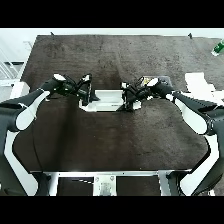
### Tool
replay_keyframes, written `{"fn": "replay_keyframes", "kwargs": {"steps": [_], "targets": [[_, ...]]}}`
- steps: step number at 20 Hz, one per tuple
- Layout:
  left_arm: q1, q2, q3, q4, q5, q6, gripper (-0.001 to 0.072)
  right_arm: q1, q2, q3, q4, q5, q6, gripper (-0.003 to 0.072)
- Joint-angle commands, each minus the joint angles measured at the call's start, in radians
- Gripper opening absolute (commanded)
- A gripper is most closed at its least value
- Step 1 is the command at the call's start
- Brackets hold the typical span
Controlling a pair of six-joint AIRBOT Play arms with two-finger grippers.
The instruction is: Fold the box and place the chain.
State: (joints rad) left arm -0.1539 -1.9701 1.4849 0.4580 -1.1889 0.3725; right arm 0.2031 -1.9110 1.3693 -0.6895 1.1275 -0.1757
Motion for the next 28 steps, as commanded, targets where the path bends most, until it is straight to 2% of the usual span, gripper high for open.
{"fn": "replay_keyframes", "kwargs": {"steps": [1, 7, 10, 14, 15, 16, 17, 19, 23, 28], "targets": [[0.003, 0.002, 0.001, -0.029, -0.012, 0.007, 0.0336, 0.001, -0.001, 0.0, 0.0, 0.0, 0.0, 0.0503], [0.02, 0.056, 0.003, 0.004, -0.034, 0.001, 0.0337, 0.001, -0.001, 0.0, 0.0, 0.0, 0.0, 0.0503], [0.076, 0.079, 0.003, 0.029, -0.035, -0.04, 0.0337, 0.001, -0.001, 0.0, 0.0, 0.0, 0.0, 0.0503], [0.154, 0.089, 0.013, 0.025, -0.144, -0.06, 0.0336, 0.001, -0.001, 0.0, 0.0, 0.0, 0.0, 0.0503], [0.161, 0.091, 0.013, 0.026, -0.173, -0.062, 0.0278, 0.001, -0.001, 0.0, 0.0, 0.0, 0.0, 0.0503], [0.162, 0.095, 0.013, 0.027, -0.213, -0.061, 0.0095, 0.001, -0.001, 0.0, 0.0, 0.0, 0.0, 0.0503], [0.162, 0.096, 0.013, 0.019, -0.251, -0.058, 0.0021, 0.001, -0.001, 0.0, 0.0, 0.0, 0.0, 0.0503], [0.151, 0.097, 0.013, 0.002, -0.269, -0.124, 0.0019, 0.001, -0.001, 0.0, 0.001, 0.0, 0.0, 0.0503], [0.106, 0.101, 0.006, 0.017, -0.219, -0.209, 0.0016, 0.001, -0.001, 0.0, 0.001, 0.0, 0.0, 0.0503], [0.055, 0.208, -0.091, 0.021, -0.08, -0.216, 0.0015, 0.001, -0.001, 0.0, 0.0, 0.0, 0.0, 0.0503]]}}
